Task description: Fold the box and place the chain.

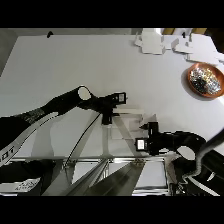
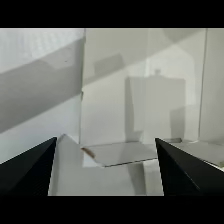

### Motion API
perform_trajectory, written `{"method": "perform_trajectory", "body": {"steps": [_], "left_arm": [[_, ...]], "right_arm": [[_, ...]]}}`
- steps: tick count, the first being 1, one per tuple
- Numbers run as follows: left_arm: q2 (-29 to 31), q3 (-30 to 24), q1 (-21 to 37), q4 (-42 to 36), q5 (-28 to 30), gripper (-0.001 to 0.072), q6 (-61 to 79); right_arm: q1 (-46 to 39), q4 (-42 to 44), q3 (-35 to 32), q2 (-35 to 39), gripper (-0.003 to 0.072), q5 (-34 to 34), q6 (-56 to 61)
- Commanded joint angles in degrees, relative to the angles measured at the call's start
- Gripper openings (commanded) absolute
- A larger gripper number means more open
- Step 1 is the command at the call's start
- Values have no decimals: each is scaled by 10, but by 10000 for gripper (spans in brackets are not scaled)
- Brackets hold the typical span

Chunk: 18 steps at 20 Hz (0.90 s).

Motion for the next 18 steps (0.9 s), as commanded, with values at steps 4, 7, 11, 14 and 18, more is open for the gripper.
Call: {"method": "perform_trajectory", "body": {"steps": [4,7,11,14,18], "left_arm": [[0,0,0,0,0,13,0],[0,0,0,0,0,13,0],[0,0,0,0,0,13,0],[0,0,0,0,0,13,0],[0,0,0,0,0,13,0]], "right_arm": [[6,-35,-6,-42,689,-99,16],[-21,-35,17,-41,689,-91,16],[-69,-35,51,-41,689,-40,15],[-83,-34,68,-41,689,-16,15],[-113,-22,71,-42,689,-7,15]]}}
